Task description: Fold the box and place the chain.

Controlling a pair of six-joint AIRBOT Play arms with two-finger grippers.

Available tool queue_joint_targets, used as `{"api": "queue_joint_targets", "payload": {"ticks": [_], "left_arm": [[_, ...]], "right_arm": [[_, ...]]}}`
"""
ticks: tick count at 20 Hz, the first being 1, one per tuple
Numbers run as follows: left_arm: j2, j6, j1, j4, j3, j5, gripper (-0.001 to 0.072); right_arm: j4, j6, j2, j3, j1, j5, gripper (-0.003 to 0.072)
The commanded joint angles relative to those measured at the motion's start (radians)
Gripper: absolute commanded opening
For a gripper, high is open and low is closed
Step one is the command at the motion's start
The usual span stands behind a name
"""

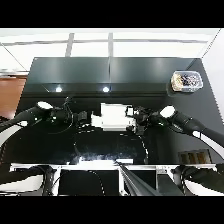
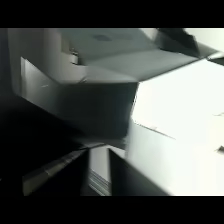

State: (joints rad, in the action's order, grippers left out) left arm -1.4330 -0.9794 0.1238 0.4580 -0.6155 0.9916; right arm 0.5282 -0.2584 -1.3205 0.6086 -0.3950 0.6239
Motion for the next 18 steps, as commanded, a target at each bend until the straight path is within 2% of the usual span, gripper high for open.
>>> {"api": "queue_joint_targets", "payload": {"ticks": [1, 2, 3, 9, 18], "left_arm": [[-0.002, 0.038, 0.011, -0.006, -0.049, 0.055, 0.0479], [-0.002, 0.037, 0.009, -0.002, -0.071, 0.068, 0.0658], [-0.002, 0.037, 0.01, 0.005, -0.089, 0.077, 0.0703], [-0.002, 0.036, 0.061, 0.012, -0.143, 0.116, 0.0702], [-0.002, -0.045, 0.13, 0.1, -0.212, 0.115, 0.0685]], "right_arm": [[0.0, 0.0, 0.0, 0.0, 0.0, 0.0, 0.0411], [0.0, 0.0, 0.0, 0.0, 0.0, 0.0, 0.0411], [0.0, 0.0, 0.0, 0.0, 0.0, 0.0, 0.0411], [0.0, 0.0, 0.0, 0.0, 0.0, 0.0, 0.0411], [0.0, 0.0, 0.0, 0.0, 0.0, 0.0, 0.0411]]}}
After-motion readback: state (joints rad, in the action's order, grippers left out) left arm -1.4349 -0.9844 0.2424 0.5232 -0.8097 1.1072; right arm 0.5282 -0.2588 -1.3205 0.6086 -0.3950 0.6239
